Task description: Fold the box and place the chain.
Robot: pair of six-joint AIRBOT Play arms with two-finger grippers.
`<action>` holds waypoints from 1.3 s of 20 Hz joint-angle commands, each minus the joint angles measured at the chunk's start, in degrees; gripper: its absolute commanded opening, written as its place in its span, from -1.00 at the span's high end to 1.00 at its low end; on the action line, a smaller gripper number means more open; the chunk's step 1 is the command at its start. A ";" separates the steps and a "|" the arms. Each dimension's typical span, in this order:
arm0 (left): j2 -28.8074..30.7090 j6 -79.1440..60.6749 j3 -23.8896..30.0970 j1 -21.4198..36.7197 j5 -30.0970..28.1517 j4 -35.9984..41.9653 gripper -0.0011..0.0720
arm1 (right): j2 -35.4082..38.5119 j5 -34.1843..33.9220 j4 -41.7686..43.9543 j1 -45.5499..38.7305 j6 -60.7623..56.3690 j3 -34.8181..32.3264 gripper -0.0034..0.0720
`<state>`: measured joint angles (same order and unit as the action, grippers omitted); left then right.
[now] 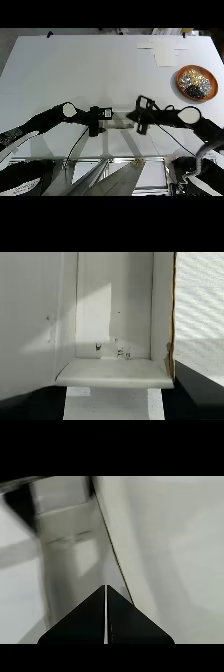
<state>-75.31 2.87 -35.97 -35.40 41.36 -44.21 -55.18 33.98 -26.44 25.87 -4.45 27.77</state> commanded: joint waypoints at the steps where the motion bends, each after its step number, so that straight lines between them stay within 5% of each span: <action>1: 0.02 0.00 -0.04 -0.04 0.04 0.00 0.12 | -5.07 -14.34 7.52 0.92 0.50 -0.02 0.87; 14: 0.02 0.00 -0.04 -0.04 0.04 0.00 0.12 | -9.66 -8.55 -9.55 0.92 -16.61 0.15 0.87; 19: 0.02 0.00 -0.04 -0.04 0.02 0.00 0.12 | -3.26 -0.74 -11.72 0.92 -17.16 4.33 0.87; 26: 0.02 0.00 -0.04 -0.04 0.02 0.00 0.12 | 5.70 14.34 -40.15 0.90 -19.54 4.48 0.88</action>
<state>-75.31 2.83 -35.97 -35.42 41.52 -44.23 -51.51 40.34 -53.36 26.76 -23.38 32.10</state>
